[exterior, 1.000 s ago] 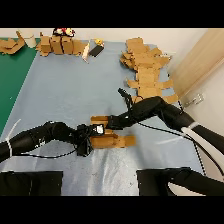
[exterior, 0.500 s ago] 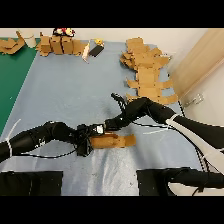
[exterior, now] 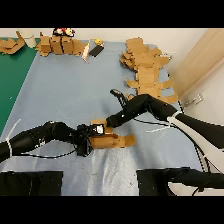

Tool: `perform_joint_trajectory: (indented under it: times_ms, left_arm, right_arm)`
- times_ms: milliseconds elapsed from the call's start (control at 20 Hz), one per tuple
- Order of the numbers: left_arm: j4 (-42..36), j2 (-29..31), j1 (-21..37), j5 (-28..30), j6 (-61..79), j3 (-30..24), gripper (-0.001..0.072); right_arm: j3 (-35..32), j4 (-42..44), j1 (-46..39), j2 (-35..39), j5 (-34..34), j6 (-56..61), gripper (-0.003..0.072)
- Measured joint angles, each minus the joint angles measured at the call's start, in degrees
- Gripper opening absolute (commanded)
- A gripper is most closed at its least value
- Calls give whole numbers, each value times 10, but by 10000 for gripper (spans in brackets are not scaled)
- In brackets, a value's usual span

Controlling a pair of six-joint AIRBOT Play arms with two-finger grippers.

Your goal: Fold the box.

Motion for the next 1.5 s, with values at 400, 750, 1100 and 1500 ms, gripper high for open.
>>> perform_joint_trajectory:
  times_ms: [400,750,1100,1500]
  left_arm:
    - [0,0,0,0,0,0,460]
    - [0,0,0,0,0,0,459]
    - [0,0,0,0,0,0,460]
    - [0,0,0,1,0,0,459]
  right_arm:
    - [-20,-145,-1,157,-68,78,6]
    - [-173,-169,81,307,-89,-65,506]
    - [-203,-220,98,275,29,-259,505]
    - [-206,-152,100,213,103,-387,344]
